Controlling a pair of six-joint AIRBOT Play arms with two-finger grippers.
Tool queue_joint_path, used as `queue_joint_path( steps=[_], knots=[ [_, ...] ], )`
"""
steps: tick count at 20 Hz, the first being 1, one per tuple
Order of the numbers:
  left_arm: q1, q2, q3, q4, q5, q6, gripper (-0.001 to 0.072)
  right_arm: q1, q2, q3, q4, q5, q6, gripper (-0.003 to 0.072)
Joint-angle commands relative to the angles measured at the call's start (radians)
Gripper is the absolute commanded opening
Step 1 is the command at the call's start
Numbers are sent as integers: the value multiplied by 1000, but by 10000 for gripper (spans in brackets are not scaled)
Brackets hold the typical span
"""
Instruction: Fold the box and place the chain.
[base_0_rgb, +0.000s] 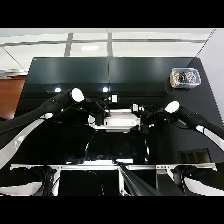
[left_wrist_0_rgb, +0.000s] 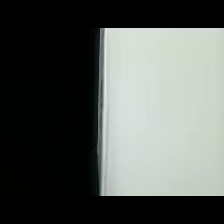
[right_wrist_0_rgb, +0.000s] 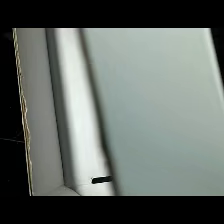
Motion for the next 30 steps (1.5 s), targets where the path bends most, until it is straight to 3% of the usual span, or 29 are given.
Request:
queue_joint_path(
  steps=[1,23,24,25,28,29,30],
  knots=[
    [0,0,0,0,10,0,25,20,-1,-3,-34,-17,18,606],
    [0,0,0,0,11,0,26,49,-4,-5,-74,-61,68,606],
    [0,0,0,0,11,0,26,49,-4,-5,-74,-62,68,589],
    [0,0,0,0,11,0,26,49,-4,-5,-74,-61,68,478],
    [0,2,0,0,10,0,30,49,-4,-5,-74,-61,68,479],
    [0,6,0,0,9,0,135,49,-4,-5,-74,-61,68,479],
    [1,16,0,0,8,0,349,49,-4,-5,-74,-61,68,480]
  ],
)
